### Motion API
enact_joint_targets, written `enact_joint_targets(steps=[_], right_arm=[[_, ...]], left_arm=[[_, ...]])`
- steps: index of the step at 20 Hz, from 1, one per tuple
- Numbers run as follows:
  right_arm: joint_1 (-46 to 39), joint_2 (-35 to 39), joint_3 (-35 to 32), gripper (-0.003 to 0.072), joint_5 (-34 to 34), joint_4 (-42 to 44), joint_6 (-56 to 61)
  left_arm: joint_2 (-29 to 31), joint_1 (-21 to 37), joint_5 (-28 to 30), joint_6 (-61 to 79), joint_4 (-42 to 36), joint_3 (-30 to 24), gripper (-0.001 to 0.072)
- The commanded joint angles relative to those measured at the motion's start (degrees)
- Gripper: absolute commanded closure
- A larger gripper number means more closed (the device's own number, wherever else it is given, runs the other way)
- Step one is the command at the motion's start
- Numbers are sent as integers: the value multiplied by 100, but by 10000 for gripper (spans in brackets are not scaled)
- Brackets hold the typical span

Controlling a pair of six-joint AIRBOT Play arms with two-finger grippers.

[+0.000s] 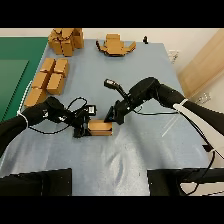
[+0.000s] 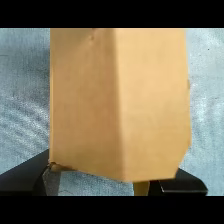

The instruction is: Fold the box.

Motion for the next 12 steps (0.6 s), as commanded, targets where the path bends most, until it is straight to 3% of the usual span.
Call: enact_joint_targets(steps=[1,5,9,12], right_arm=[[63,103,-389,687,492,-190,-284],[63,127,-428,669,960,-164,-560],[155,284,-426,481,817,-138,-1012],[345,474,-426,478,800,-146,-1259]], left_arm=[[0,4,9,2,0,-2,415],[0,4,7,2,0,-2,415],[0,2,4,2,0,-2,415],[0,2,2,2,0,-2,415]])
